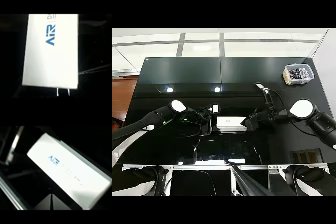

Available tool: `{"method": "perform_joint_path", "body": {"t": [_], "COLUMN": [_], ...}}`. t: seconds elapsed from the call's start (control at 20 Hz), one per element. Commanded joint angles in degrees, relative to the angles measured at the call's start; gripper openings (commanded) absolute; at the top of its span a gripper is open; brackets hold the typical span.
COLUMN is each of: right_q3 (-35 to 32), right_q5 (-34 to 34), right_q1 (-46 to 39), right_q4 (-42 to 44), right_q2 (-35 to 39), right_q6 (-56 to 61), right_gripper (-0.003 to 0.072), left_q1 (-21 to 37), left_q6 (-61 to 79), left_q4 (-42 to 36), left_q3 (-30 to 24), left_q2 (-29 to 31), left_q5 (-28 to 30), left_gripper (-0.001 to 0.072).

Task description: Fold the box and place the chain.

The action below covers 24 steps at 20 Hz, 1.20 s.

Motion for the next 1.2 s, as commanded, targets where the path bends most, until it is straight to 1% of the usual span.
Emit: {"method": "perform_joint_path", "body": {"t": [0.0, 0.1, 0.3, 0.5, 0.75, 1.15], "right_q3": [-1.05, -1.05, -1.05, -1.05, -1.05, -1.05], "right_q5": [-5.66, -6.27, -4.83, -3.89, -3.85, -4.90], "right_q1": [0.07, 0.09, 0.07, 0.07, 0.07, 0.07], "right_q4": [10.69, 12.17, 10.56, 9.99, 6.82, 6.54], "right_q2": [-1.22, -3.28, -8.33, -11.63, -13.05, -14.62], "right_q6": [4.20, 4.20, 4.17, 4.17, 4.17, 4.15], "right_gripper": [0.0012, 0.0012, 0.0012, 0.0012, 0.0012, 0.0012], "left_q1": [0.00, 0.00, 0.00, 0.00, 0.00, 0.00], "left_q6": [0.00, 0.00, -0.02, -0.02, -0.02, 0.00], "left_q4": [0.02, 0.02, 0.02, 0.02, 0.02, 0.02], "left_q3": [0.07, 0.07, 0.07, 0.07, 0.07, 0.07], "left_q2": [-0.04, -0.04, -0.04, -0.04, -0.04, -0.04], "left_q5": [0.02, 0.02, 0.02, 0.02, 0.02, 0.02], "left_gripper": [0.0466, 0.0466, 0.0466, 0.0466, 0.0466, 0.0466]}}
